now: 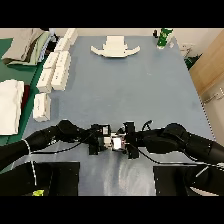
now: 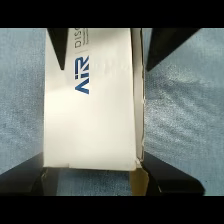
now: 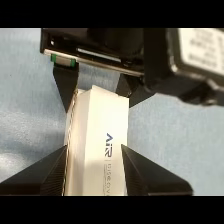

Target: Fold the box.

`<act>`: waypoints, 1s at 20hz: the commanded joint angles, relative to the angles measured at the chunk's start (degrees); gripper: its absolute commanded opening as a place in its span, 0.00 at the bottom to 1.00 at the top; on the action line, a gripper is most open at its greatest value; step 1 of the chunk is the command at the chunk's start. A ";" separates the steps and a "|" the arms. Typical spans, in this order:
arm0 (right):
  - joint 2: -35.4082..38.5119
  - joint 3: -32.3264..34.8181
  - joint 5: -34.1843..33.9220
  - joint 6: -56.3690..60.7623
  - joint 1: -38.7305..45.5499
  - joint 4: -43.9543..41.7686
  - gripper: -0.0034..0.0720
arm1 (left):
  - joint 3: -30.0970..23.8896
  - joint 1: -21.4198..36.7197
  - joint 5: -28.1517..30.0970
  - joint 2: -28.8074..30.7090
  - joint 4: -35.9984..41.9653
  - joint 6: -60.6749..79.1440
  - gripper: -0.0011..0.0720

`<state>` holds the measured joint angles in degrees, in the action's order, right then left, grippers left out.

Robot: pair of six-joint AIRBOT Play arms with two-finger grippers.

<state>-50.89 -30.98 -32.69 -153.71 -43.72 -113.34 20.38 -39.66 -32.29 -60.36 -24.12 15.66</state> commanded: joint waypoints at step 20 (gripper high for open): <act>5.81 18.91 31.71 33.97 -5.35 -15.67 0.05 | 0.04 0.00 0.37 0.00 0.11 -0.09 0.65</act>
<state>-43.33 -13.17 -3.33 -122.37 -48.58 -128.62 20.38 -39.66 -31.90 -60.36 -23.99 15.55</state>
